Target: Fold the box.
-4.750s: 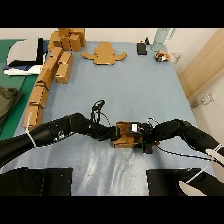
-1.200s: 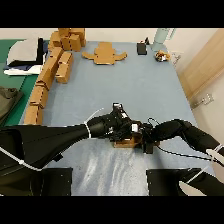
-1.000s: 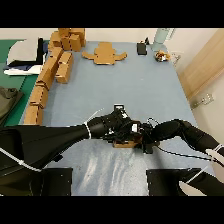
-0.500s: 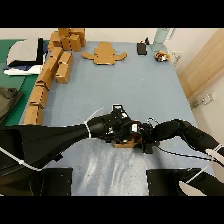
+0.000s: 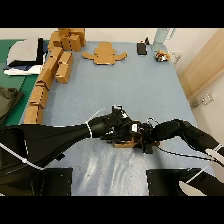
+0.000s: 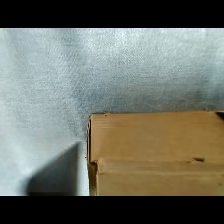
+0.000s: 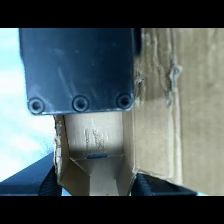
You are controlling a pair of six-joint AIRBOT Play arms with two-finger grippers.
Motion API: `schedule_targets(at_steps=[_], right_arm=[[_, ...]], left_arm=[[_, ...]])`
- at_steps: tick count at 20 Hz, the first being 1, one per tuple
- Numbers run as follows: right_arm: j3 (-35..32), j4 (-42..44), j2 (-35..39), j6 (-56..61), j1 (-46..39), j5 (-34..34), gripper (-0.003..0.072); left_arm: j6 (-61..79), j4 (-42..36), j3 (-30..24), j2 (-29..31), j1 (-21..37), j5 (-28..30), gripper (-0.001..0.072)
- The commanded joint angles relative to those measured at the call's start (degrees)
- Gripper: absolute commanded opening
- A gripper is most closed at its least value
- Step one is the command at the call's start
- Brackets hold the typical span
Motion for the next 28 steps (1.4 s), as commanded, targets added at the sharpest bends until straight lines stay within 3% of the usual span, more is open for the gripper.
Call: schedule_targets(at_steps=[1,3,4,10,11,12,13,17,18,19,20,28], right_arm=[[0.0,0.0,0.1,0.0,0.0,0.0,0.0468],[0.0,0.0,0.0,0.0,0.0,0.0,0.0468],[0.0,0.0,0.0,0.0,0.0,0.0,0.0468],[0.0,0.0,0.1,0.0,0.0,0.0,0.0468],[0.0,0.0,0.0,0.0,0.0,0.0,0.0468],[0.0,0.0,0.1,0.0,0.0,0.0,0.0468],[0.0,0.0,0.0,0.0,0.0,0.0,0.0468],[0.0,0.0,0.0,0.0,0.0,0.0,0.0468],[0.0,0.0,0.1,0.0,0.0,0.0,0.0468],[0.0,0.0,0.0,0.0,0.0,0.0,0.0468],[0.0,0.0,0.1,0.0,0.0,0.0,0.0468],[0.0,0.0,0.1,0.0,0.0,0.0,0.0468]], left_arm=[[0.2,0.0,0.0,0.0,0.0,-0.6,0.0089],[0.2,-0.2,0.0,0.0,0.0,-0.7,0.0082],[0.2,-0.2,0.0,0.0,0.0,-0.6,0.0016],[0.2,-0.2,0.0,0.0,0.0,-0.7,0.0016],[0.2,-0.2,0.0,0.0,0.0,-1.0,0.0051],[0.0,-0.3,0.0,0.0,0.0,-1.6,0.0269],[0.0,-0.3,0.0,0.0,0.0,-2.7,0.0362],[0.0,-0.1,0.0,0.0,0.1,-3.8,0.0362],[0.0,-0.1,0.0,0.0,0.1,-3.3,0.0318],[0.0,-0.2,0.0,0.0,0.0,-3.1,0.0100],[0.1,-0.1,0.0,0.0,0.0,-2.8,0.0014],[0.0,-0.2,0.0,0.0,0.0,-1.9,0.0014]])
